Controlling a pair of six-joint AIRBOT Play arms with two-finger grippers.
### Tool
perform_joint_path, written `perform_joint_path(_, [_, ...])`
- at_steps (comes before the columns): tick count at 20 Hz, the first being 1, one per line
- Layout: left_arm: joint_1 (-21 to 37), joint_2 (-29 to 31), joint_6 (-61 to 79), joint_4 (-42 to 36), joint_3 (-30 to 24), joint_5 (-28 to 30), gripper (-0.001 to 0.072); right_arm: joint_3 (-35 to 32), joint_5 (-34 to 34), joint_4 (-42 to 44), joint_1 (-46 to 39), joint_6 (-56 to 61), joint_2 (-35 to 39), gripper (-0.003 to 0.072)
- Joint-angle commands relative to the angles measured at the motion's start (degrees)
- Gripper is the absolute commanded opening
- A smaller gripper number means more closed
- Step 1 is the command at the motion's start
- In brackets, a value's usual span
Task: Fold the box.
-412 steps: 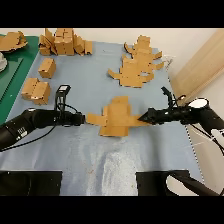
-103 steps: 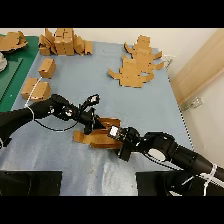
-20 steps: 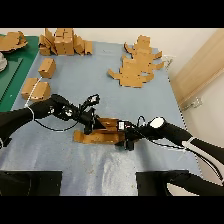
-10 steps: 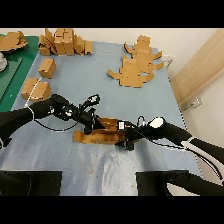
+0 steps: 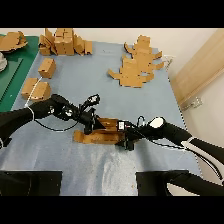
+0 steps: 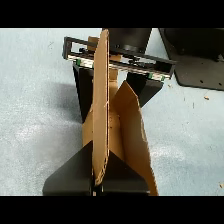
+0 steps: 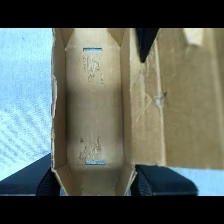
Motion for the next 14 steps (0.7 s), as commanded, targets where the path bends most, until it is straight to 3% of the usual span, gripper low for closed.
perform_joint_path(1, [0.0, 0.0, 0.0, -0.2, 0.0, -0.1, 0.0012, 0.0, 0.0, 0.0, 0.1, 0.0, 0.0, 0.0469])
perform_joint_path(14, [0.0, 0.0, 0.0, -0.9, 0.0, 0.6, 0.0012, 0.0, 0.0, 0.0, 0.1, 0.0, 0.0, 0.0469])
